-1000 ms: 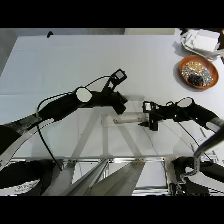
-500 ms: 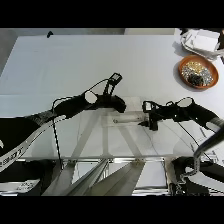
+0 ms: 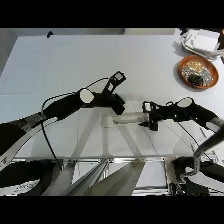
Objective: Fold the box and place the chain.
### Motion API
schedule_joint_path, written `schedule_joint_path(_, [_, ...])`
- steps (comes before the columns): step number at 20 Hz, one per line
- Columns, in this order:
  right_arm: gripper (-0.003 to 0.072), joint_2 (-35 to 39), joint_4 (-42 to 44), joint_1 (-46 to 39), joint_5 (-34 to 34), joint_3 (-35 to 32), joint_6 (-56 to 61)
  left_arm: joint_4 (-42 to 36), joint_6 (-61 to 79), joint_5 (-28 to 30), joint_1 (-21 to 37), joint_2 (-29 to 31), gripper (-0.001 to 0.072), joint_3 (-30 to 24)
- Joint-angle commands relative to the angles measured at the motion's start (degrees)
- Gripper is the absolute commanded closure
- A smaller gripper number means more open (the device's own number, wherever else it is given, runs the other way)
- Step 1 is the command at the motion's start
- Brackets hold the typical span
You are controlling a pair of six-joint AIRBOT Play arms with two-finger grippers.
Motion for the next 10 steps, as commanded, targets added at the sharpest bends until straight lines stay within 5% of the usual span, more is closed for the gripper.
schedule_joint_path(1, [0.0365, 0.04, 0.17, 0.02, -0.02, 0.02, 0.04, 16.39, -2.23, -4.33, -0.02, 4.52, 0.0709, 0.00])
schedule_joint_path(6, [0.0365, 0.04, 0.20, 0.02, -0.02, 0.02, 0.04, 35.39, -6.25, -16.35, 0.46, 8.07, 0.0709, -0.46])
schedule_joint_path(10, [0.0365, 0.04, 0.20, 0.02, -0.02, 0.02, 0.04, 34.88, 5.01, -17.86, 0.55, 7.80, 0.0700, -5.14])
